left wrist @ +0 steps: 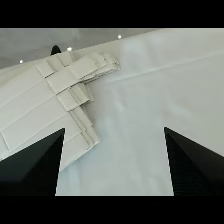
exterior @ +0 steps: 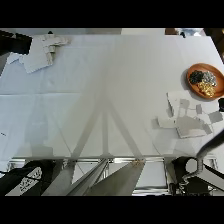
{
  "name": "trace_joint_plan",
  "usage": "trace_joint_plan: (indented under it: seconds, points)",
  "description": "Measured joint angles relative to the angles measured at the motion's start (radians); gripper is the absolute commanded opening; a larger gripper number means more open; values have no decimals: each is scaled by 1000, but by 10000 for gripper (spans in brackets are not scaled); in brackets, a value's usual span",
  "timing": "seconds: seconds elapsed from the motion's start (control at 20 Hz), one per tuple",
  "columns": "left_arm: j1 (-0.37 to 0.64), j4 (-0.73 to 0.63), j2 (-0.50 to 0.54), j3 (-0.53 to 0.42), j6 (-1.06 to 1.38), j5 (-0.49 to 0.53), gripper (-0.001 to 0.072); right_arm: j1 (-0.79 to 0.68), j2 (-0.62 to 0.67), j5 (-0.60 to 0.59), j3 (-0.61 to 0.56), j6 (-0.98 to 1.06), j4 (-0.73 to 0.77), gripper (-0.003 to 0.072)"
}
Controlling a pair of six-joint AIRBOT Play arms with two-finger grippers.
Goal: Fold the box and place the chain.
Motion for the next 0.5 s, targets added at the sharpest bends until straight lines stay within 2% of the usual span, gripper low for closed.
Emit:
trace_joint_plan:
  seconds: [0.35,0.4,0.45,0.5]
  points:
    - [0,0,0,0,0,0,694,-126,-66,-49,0,-74,13,409]
    - [0,0,0,0,0,0,694,-134,-73,-64,0,-85,25,389]
    - [0,0,0,0,0,0,694,-138,-80,-77,0,-101,37,337]
    - [0,0,0,0,0,0,694,-142,-90,-88,3,-113,50,335]
